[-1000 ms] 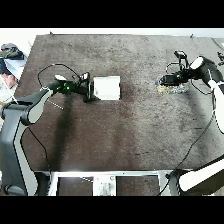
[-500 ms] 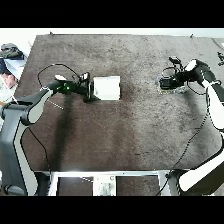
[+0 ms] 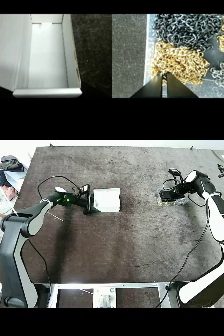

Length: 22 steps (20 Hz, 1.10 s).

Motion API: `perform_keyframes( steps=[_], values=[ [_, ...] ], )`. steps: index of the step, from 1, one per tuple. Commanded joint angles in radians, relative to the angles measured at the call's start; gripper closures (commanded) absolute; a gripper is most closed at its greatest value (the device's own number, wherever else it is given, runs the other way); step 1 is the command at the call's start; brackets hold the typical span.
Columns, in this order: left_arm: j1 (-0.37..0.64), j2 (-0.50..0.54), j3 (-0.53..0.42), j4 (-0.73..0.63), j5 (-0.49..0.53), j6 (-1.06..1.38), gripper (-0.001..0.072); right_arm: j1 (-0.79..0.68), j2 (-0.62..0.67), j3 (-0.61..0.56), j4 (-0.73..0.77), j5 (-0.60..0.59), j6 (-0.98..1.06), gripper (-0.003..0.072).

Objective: Fold the box and place the chain.

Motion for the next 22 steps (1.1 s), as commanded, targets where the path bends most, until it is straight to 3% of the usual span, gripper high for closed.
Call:
perform_keyframes(
  steps=[1,5,12,18,22],
  values=[
    [0.000,0.000,0.000,0.000,0.000,0.000,0.0291,0.001,0.000,0.002,-0.003,-0.005,0.000,0.0684],
    [0.000,0.000,0.000,0.000,0.000,0.000,0.0291,0.001,0.048,0.004,0.011,0.002,0.000,0.0696],
    [0.000,0.000,0.000,0.000,0.000,0.000,0.0291,0.002,0.355,0.004,0.047,-0.011,-0.046,0.0697],
    [0.000,0.000,0.000,0.000,0.000,0.000,0.0291,0.004,0.639,0.005,0.101,-0.214,-0.077,0.0697],
    [0.000,0.000,0.000,0.000,0.000,0.000,0.0291,0.004,0.748,0.006,0.275,-0.365,-0.167,0.0697]
  ],
)
